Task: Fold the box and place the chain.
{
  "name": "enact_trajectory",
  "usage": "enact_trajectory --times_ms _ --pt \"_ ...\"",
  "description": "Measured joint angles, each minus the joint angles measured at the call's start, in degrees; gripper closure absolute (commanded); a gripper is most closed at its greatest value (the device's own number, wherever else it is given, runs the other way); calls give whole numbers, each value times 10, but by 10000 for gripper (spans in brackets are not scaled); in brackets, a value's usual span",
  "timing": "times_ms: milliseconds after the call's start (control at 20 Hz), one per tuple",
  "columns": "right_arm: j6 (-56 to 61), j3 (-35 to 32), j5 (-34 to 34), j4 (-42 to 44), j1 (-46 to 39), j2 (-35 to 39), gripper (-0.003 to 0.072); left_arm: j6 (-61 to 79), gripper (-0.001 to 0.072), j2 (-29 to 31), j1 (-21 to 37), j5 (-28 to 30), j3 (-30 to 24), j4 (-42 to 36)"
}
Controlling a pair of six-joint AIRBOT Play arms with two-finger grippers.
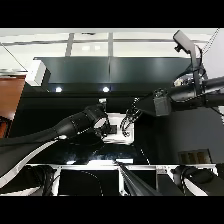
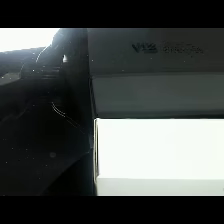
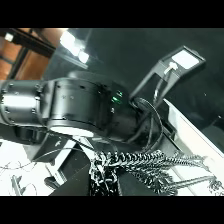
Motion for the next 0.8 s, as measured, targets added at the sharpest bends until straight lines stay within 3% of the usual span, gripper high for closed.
enact_trajectory --times_ms 200,650,700,750,800 --pt "14 -46 -3 -24 22 0 677 0 681 0 0 0 0 0" --pt "39 -191 -139 -55 89 -52 663 0 682 0 0 0 0 0" --pt "44 -197 -149 -65 93 -62 475 0 682 0 0 0 0 0" --pt "52 -200 -158 -70 96 -68 337 0 681 0 0 0 0 0" --pt "59 -202 -164 -79 97 -73 337 0 681 0 0 0 0 0"
